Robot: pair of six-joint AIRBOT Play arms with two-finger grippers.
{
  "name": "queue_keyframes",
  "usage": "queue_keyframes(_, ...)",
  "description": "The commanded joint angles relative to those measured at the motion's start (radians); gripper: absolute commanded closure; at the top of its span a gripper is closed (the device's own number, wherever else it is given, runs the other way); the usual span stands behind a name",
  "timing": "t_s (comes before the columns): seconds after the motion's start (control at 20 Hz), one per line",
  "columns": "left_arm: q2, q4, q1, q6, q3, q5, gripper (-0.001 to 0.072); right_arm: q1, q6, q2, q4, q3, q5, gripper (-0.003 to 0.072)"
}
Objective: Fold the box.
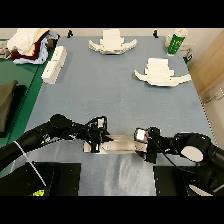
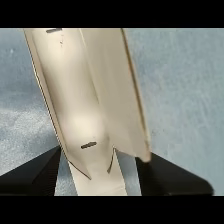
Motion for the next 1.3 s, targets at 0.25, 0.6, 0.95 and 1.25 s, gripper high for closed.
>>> queue_keyframes(0.25, 0.0, 0.0, 0.0, 0.0, 0.001, 0.0, 0.0695, -0.298, -0.467, -0.062, 0.445, -0.003, 0.095, -0.0034)
queue_keyframes(0.6, 0.0, 0.0, 0.0, 0.0, 0.001, 0.0, 0.0695, -0.298, -0.599, -0.104, 0.474, -0.008, 0.12, -0.0034)
queue_keyframes(0.95, 0.0, 0.0, 0.0, 0.0, 0.001, 0.0, 0.0695, -0.415, -0.909, -0.294, 0.637, -0.006, 0.298, -0.0033)
queue_keyframes(1.25, 0.0, 0.0, 0.0, 0.0, 0.001, 0.0, 0.0695, -0.407, -0.774, -0.301, 0.617, -0.006, 0.242, -0.0034)
